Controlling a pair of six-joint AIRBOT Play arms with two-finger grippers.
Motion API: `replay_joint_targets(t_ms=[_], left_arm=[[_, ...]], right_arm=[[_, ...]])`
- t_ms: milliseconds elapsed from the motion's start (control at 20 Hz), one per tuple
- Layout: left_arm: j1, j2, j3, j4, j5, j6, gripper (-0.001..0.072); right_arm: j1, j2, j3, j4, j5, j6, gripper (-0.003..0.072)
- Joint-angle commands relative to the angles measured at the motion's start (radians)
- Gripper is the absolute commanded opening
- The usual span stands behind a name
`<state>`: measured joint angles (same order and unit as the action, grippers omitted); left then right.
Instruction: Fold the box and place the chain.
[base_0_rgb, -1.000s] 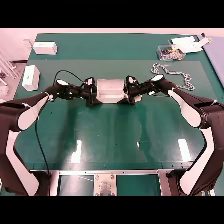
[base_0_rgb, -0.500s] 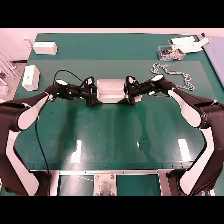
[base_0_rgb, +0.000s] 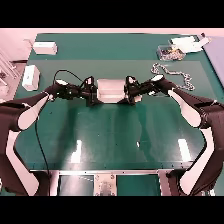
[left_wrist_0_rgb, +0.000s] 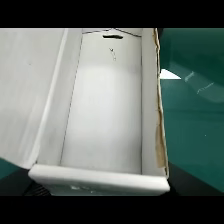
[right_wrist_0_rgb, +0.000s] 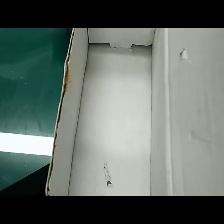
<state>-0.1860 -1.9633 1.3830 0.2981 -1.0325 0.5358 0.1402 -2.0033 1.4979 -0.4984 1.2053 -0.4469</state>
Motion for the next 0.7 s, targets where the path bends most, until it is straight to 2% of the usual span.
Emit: replay_joint_targets(t_ms=[0,650], left_arm=[[0.001,0.000,0.001,0.004,0.011,-0.004,0.0469],[0.000,-0.005,0.001,0.010,0.029,-0.006,0.0469]], right_arm=[[0.001,0.000,0.000,0.000,0.000,0.001,0.0584],[0.001,0.000,0.000,0.000,0.000,0.001,0.0584]])
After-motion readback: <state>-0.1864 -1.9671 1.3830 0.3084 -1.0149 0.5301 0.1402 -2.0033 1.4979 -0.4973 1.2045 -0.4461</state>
